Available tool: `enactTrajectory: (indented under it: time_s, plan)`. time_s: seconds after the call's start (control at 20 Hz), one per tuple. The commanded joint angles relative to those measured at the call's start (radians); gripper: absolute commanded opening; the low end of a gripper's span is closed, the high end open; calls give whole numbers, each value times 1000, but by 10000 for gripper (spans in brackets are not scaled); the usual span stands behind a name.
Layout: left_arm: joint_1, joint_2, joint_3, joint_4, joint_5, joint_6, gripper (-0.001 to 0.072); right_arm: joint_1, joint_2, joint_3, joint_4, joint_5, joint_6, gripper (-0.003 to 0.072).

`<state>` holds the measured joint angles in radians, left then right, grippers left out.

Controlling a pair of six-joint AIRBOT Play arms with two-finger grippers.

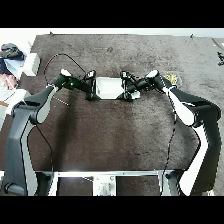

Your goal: Fold the box and place the chain.

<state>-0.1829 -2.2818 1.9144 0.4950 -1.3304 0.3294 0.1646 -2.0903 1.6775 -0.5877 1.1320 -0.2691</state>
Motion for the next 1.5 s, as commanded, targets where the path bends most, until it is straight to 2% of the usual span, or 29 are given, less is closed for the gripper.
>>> enactTrajectory:
  time_s: [0.0,1.25,1.3,1.35,1.45]
  plan:
    - [0,-4,0,-9,-8,2,718,0,0,0,0,-3,1,466]
    - [10,-3,0,-26,-31,1,717,0,0,0,0,-3,1,467]
    - [10,-3,0,-23,-31,0,701,0,0,0,0,-3,1,466]
    - [10,-3,0,-23,-31,0,590,0,0,0,0,-3,1,466]
    - [10,-3,0,-23,-38,0,427,0,0,0,0,-3,1,466]
